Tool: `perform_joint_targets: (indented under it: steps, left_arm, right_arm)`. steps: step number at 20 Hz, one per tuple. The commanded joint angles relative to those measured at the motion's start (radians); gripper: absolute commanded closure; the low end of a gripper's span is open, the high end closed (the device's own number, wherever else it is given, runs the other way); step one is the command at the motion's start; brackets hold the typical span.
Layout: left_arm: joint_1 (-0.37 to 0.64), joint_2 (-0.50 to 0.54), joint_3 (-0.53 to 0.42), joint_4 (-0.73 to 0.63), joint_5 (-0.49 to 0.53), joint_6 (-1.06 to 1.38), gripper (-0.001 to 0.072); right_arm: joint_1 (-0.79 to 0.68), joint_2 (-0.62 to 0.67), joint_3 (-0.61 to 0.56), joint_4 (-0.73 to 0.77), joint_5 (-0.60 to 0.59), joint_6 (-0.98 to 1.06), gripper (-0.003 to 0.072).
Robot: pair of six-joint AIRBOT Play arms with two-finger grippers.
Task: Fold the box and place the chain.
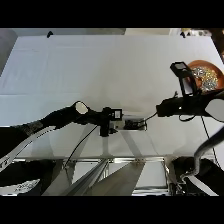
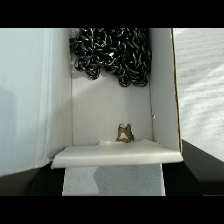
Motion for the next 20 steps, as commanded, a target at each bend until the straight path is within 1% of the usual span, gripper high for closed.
perform_joint_targets:
  steps: [1, 5, 9, 11, 12, 14, 18, 20]
  left_arm:
    - [0.0, 0.0, 0.0, 0.0, 0.0, 0.0, 0.0659]
    - [0.0, 0.0, 0.0, 0.0, 0.0, 0.0, 0.0659]
    - [0.0, 0.0, 0.0, 0.0, 0.0, 0.001, 0.0659]
    - [0.0, 0.0, 0.0, 0.0, 0.0, 0.001, 0.0659]
    - [0.0, 0.0, 0.0, 0.0, 0.0, 0.0, 0.0659]
    - [0.0, 0.0, 0.0, 0.0, 0.0, 0.001, 0.0659]
    - [0.0, 0.0, 0.0, 0.0, -0.001, 0.0, 0.0659]
    - [0.0, 0.0, 0.0, 0.0, 0.0, 0.001, 0.0659]
  right_arm:
    - [0.145, 0.024, 0.001, 0.037, -0.087, 0.077, 0.0665]
    - [0.223, 0.021, 0.001, 0.036, -0.146, 0.123, 0.0665]
    - [0.263, 0.018, 0.001, 0.058, -0.156, 0.146, 0.0665]
    - [0.285, 0.018, 0.001, 0.043, -0.153, 0.147, 0.0666]
    - [0.285, 0.02, 0.001, 0.01, -0.145, 0.162, 0.0666]
    - [0.285, 0.029, 0.001, -0.131, -0.111, 0.248, 0.0666]
    - [0.285, 0.061, 0.001, -0.392, 0.004, 0.376, 0.0666]
    - [0.285, 0.076, 0.001, -0.447, 0.082, 0.383, 0.0666]
